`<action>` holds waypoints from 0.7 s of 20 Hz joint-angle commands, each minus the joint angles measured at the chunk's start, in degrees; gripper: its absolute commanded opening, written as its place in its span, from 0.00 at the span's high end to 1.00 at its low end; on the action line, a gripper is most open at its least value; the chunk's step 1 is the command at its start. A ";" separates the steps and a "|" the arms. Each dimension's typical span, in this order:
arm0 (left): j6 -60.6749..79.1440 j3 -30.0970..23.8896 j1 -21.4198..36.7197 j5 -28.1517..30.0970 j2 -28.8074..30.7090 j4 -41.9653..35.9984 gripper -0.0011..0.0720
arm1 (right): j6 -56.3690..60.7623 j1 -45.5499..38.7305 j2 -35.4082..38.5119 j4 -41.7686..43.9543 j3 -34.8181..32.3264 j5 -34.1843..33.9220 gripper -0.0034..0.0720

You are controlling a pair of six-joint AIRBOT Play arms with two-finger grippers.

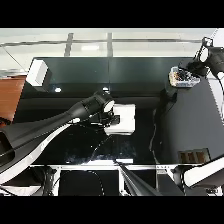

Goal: Fold the box and place the chain.

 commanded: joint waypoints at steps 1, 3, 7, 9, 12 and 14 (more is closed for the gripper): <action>-0.04 0.02 0.04 0.15 0.00 -0.02 0.95 | -5.33 -2.64 -8.72 6.16 9.51 3.19 0.14; -0.04 0.02 0.07 0.24 0.00 0.02 0.95 | -5.27 -3.28 -10.73 6.29 11.23 2.08 0.17; -0.04 0.02 0.07 0.39 0.00 0.09 0.95 | -5.31 -3.32 -13.07 6.32 11.21 1.53 0.34; -0.04 0.02 0.07 0.39 0.00 0.02 0.95 | -5.38 -3.30 -12.83 6.32 11.34 2.64 0.90; -0.04 0.02 0.07 0.68 0.00 0.02 0.95 | -8.11 -3.08 -8.76 5.35 11.37 4.13 0.93; -0.04 0.02 0.07 0.94 0.00 0.02 0.95 | -9.88 -3.08 -4.72 4.74 11.37 5.44 0.93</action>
